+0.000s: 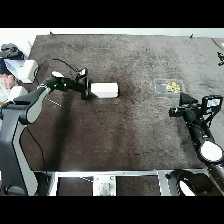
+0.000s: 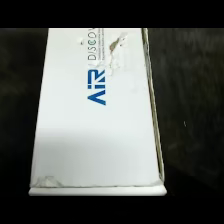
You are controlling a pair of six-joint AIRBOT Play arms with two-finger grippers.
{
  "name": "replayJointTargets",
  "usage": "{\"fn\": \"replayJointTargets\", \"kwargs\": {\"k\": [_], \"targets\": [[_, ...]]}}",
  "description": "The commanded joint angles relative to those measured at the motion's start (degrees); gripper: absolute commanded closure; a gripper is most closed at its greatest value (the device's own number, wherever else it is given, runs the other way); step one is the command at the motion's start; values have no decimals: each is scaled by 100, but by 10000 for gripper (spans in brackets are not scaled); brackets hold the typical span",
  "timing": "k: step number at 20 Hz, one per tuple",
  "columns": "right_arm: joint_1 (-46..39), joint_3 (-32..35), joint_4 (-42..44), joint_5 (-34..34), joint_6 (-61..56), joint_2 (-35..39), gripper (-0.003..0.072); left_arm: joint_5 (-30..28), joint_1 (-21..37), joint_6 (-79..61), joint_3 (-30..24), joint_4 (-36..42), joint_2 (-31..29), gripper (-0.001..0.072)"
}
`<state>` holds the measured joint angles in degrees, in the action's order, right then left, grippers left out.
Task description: Fold the box and place the chain.
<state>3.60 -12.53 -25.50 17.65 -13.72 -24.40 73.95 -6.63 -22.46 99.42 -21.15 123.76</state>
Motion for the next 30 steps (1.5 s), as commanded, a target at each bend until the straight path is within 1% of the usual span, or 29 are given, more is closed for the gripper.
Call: {"fn": "replayJointTargets", "kwargs": {"k": [1,3,5,7,9,10,12,14,16,19,22,28,30], "targets": [[2,4,-20,688,-4,4,699,-223,44,122,70,179,-407,701],[2,2,-20,837,-4,4,699,-597,166,319,70,190,-798,701],[2,2,-20,938,-4,4,699,-1161,393,898,70,192,-1154,702],[2,2,-20,949,-4,4,699,-2096,739,1926,70,190,-1379,702],[2,2,-20,949,-4,4,699,-3316,1121,2997,50,181,-1427,702],[2,4,-20,949,-4,4,699,-3934,1292,3530,-15,55,-1423,702],[2,2,-20,984,-4,4,699,-4964,1504,4354,-286,-326,-1423,702],[2,4,-20,981,-4,4,699,-5635,1578,4728,-669,-713,-1423,703],[2,2,-20,981,-4,4,699,-6124,1580,4813,-1086,-852,-1423,703],[2,4,-20,981,-4,4,699,-6572,1580,4815,-1576,-852,-1423,702],[2,2,-20,981,-4,4,699,-6961,1580,4806,-1827,-848,-1423,701],[2,2,-20,981,-4,4,699,-6708,1596,4688,-1836,-938,-1421,700],[2,2,-20,981,-4,4,699,-6282,1725,4745,-1836,-938,-1421,700]]}}
